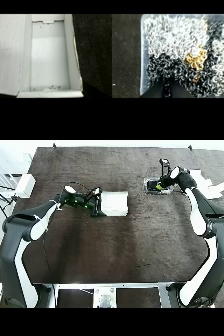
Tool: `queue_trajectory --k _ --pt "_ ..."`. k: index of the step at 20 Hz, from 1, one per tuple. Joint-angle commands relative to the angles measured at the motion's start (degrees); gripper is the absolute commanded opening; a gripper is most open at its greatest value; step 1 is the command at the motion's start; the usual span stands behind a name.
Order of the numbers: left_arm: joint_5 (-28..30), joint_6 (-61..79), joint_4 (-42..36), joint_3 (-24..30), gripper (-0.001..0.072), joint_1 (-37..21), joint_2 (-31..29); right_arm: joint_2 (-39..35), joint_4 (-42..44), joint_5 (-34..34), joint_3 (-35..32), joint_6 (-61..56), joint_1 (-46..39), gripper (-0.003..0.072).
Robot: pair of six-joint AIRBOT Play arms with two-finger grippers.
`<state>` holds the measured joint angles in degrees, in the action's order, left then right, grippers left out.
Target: Fold the box and place the chain.
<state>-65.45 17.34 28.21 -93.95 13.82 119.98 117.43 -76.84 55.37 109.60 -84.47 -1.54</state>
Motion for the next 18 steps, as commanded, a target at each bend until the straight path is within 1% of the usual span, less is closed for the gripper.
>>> queue_trajectory --k 1,5,11,14,18 --pt "0.02 0.02 0.02 -0.02 0.0536 -0.07 -0.04 0.37 0.55 1.07 2.1 0.74 0.04 0.0011" --pt "0.04 0.02 0.02 -0.02 0.0536 -0.07 -0.04 -1.73 0.31 4.22 6.03 0.72 0.04 0.001" --pt "0.04 0.02 0.02 -0.04 0.0535 -0.04 -0.04 -9.18 -1.36 7.04 6.01 1.07 0.09 0.001" --pt "0.04 0.02 0.02 -0.04 0.0536 -0.04 -0.04 -15.3 -1.27 9.2 6.01 2.51 0.61 0.001" --pt "0.04 0.02 0.02 -0.04 0.0536 -0.07 -0.04 -25.4 -1.33 9.4 6.01 5.42 3.02 0.0009"
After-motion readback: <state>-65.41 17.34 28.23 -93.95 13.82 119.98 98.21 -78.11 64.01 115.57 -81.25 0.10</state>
